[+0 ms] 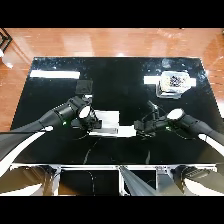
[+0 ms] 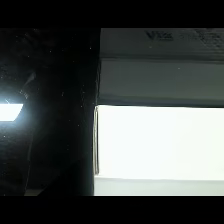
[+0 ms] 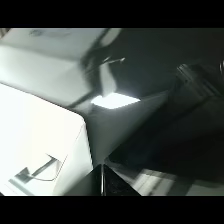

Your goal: Fold the box and place the chain.

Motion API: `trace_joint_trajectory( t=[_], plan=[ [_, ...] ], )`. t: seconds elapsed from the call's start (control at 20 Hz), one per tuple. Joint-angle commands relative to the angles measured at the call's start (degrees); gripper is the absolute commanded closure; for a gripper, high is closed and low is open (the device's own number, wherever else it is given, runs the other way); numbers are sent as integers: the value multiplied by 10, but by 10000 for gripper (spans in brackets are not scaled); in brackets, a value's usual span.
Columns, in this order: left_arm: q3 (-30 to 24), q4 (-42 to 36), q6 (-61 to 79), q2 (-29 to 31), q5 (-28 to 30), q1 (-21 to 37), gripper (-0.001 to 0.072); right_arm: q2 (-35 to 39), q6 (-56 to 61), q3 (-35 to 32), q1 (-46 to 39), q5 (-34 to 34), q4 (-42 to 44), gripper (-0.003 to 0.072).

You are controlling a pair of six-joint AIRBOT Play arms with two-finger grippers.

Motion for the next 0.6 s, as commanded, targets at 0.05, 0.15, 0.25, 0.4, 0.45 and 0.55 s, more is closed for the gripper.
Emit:
trace_joint_trajectory(
  t=[0.05,0.15,0.25,0.4,0.45,0.55],
  plan=[
    [0,-3,0,0,0,0,691,-19,-21,26,24,21,34,230],
    [0,-3,0,0,0,0,691,-19,-44,45,6,75,33,15],
    [0,-2,0,0,0,0,691,-18,-65,67,-7,125,33,15],
    [0,-3,0,0,0,0,691,-18,-69,89,-2,166,43,15],
    [0,-2,0,0,0,0,690,-18,-69,92,4,168,51,15],
    [0,-2,0,0,-1,0,691,-18,-68,101,19,158,55,16]
  ],
)
